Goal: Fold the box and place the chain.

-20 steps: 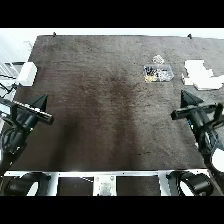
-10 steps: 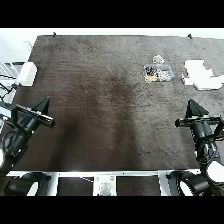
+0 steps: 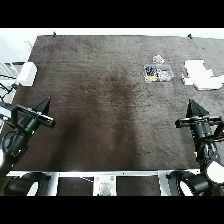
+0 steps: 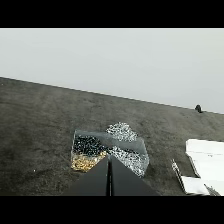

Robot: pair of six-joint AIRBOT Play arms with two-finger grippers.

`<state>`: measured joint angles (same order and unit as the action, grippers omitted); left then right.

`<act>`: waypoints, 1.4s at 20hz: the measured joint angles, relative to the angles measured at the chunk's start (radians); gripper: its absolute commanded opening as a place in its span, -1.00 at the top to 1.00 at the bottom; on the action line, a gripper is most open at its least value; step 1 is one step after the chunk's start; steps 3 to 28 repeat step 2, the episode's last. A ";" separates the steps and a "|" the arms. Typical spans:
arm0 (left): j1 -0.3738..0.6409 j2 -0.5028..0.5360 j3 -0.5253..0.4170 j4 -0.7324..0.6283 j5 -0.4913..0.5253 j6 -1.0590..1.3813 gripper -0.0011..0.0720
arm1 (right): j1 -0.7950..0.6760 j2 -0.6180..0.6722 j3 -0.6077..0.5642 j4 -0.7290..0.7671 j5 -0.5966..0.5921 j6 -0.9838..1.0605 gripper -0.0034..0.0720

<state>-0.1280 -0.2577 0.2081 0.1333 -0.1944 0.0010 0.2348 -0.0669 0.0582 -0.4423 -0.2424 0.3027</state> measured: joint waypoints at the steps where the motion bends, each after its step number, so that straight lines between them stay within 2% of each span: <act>1: 0.000 0.000 0.000 0.000 0.000 0.000 0.92 | 0.000 0.000 0.000 0.000 0.000 0.000 0.89; 28: 0.000 0.000 0.000 0.000 0.000 0.000 0.92 | 0.000 0.000 0.000 0.000 0.000 0.000 0.89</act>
